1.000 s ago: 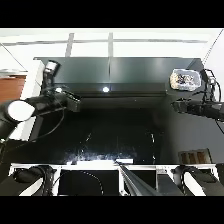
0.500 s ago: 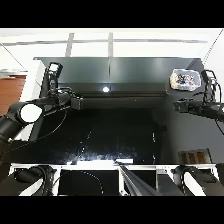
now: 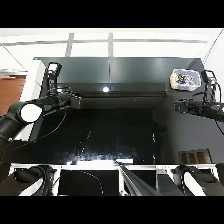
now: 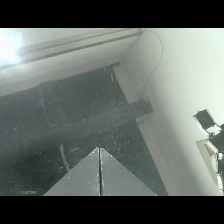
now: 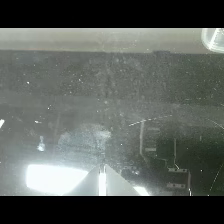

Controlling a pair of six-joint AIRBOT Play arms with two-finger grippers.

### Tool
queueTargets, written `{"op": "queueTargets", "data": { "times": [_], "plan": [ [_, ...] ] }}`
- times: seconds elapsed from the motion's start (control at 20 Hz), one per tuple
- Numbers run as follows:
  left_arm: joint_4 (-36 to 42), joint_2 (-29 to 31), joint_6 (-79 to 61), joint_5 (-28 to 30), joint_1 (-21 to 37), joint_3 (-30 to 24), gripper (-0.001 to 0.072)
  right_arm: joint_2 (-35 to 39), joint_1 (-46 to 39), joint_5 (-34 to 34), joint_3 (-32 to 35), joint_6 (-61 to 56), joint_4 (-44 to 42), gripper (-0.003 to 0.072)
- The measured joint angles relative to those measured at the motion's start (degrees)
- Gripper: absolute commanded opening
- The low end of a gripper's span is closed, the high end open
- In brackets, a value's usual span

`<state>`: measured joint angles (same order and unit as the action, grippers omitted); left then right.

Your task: Fold the box and place the chain.

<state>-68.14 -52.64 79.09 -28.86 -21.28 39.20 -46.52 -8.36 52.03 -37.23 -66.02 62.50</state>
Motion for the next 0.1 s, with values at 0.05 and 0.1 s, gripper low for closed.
{"op": "queueTargets", "data": {
  "times": [0.05, 0.1],
  "plan": [
    [0.0, 0.0, 0.0, 0.02, 0.0, 0.0, 0.0026, 0.0, 0.0, 0.0, 0.0, 0.0, -0.02, 0.0042],
    [0.0, 0.0, 0.0, 0.04, 0.02, 0.0, 0.0026, 0.0, 0.0, 0.0, 0.0, 0.0, -0.02, 0.0042]
  ]
}}
